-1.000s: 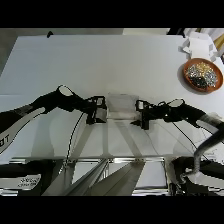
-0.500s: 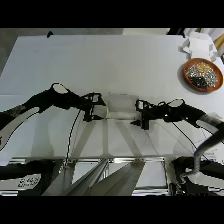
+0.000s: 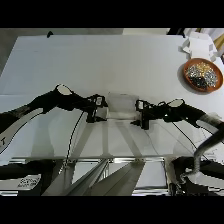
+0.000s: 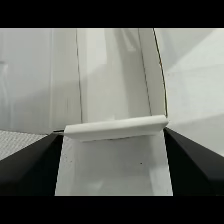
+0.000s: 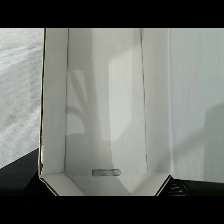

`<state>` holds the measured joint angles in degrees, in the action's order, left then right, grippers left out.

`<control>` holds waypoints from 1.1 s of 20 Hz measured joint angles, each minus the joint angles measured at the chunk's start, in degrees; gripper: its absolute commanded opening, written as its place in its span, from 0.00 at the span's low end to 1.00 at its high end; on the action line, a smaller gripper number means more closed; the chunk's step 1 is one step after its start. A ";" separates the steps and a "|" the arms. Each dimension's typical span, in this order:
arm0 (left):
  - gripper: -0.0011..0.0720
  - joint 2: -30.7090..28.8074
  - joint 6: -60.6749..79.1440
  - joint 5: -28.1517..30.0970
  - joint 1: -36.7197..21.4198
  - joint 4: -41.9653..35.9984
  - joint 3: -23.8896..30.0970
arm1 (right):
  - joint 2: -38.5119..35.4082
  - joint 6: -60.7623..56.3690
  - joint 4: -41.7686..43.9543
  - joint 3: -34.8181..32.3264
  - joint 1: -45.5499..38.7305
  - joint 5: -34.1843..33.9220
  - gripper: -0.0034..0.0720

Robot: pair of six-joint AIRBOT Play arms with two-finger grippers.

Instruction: Fold the box and place the chain.

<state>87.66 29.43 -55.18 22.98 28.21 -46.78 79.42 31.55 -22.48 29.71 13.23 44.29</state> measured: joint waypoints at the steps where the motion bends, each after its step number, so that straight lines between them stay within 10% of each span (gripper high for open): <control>1: 0.99 0.13 0.00 0.15 0.22 -0.20 0.00 | 0.00 0.00 0.00 0.00 0.00 0.00 0.58; 16: 0.95 3.48 0.66 1.11 2.08 -2.84 -0.04 | 0.00 0.02 -0.04 0.00 0.02 0.00 0.58; 20: 0.27 3.91 1.07 1.18 2.08 -3.50 -0.04 | 0.00 0.00 0.00 0.00 0.02 0.00 0.58; 22: 0.22 4.02 1.22 1.25 2.08 -3.67 -0.04 | 0.00 0.00 0.00 0.00 0.02 0.00 0.58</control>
<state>91.68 30.65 -53.93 25.06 24.53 -46.83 79.42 31.55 -22.48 29.71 13.26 44.29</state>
